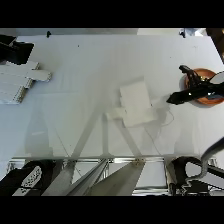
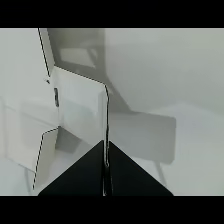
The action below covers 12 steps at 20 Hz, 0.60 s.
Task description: Fold the box and place the chain.
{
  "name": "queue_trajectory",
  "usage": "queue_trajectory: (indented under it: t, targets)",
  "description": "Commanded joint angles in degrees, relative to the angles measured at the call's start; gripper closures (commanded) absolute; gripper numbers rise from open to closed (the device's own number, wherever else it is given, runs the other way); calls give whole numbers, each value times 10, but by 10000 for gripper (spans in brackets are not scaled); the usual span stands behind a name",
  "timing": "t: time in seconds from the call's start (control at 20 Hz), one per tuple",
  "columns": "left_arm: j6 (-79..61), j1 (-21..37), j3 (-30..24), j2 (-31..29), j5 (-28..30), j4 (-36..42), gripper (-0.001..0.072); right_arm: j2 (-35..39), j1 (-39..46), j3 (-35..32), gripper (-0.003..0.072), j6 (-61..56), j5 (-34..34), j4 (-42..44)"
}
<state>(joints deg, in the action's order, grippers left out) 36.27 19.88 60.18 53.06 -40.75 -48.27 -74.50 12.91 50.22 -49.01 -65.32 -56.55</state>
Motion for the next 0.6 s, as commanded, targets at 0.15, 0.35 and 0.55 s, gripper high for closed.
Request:
queue_trajectory:
  t: [0.15,0.35,0.55]
  targets:
    - [0,0,1,0,0,0,25,-51,-2,-23,674,132,38,289]
    - [0,0,1,0,0,0,25,-70,-48,-45,674,146,132,296]
    - [0,0,1,0,0,0,25,-77,-108,-46,674,146,222,297]
